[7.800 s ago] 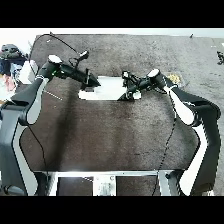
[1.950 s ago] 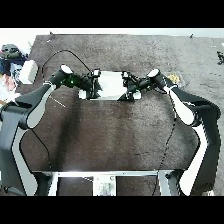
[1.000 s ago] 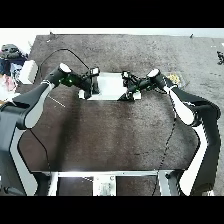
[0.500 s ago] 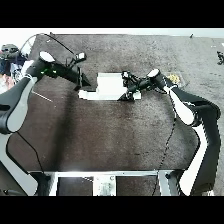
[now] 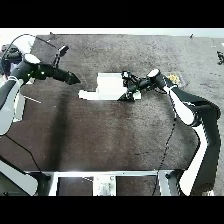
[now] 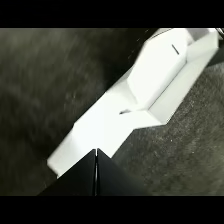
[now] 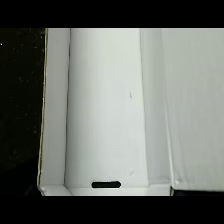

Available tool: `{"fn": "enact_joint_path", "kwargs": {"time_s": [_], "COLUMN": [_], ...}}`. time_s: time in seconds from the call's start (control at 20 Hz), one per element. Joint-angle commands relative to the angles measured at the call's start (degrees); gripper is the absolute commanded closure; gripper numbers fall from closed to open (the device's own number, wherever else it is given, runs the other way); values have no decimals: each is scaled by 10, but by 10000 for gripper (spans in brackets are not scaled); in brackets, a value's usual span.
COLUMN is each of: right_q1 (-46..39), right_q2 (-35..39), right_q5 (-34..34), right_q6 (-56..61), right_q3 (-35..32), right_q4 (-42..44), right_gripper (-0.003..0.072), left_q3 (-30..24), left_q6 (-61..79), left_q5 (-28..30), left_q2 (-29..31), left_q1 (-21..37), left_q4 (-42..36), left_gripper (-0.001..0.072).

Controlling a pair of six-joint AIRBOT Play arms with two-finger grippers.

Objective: Fold the box and place the chain.

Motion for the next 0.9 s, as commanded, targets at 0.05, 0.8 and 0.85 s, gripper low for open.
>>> {"fn": "enact_joint_path", "kwargs": {"time_s": [0.05, 0.8, 0.85], "right_q1": [0, 0, 0], "right_q2": [0, 0, 0], "right_q5": [0, 0, 0], "right_q6": [0, 0, 0], "right_q3": [0, 0, 0], "right_q4": [0, 0, 0], "right_gripper": [236, 236, 236], "left_q3": [-59, -136, -136], "left_q6": [-102, -135, -139], "left_q5": [21, 89, 98], "left_q2": [3, -25, -33], "left_q1": [24, 17, 9], "left_q4": [-5, -42, -51], "left_gripper": [704, 702, 702]}}
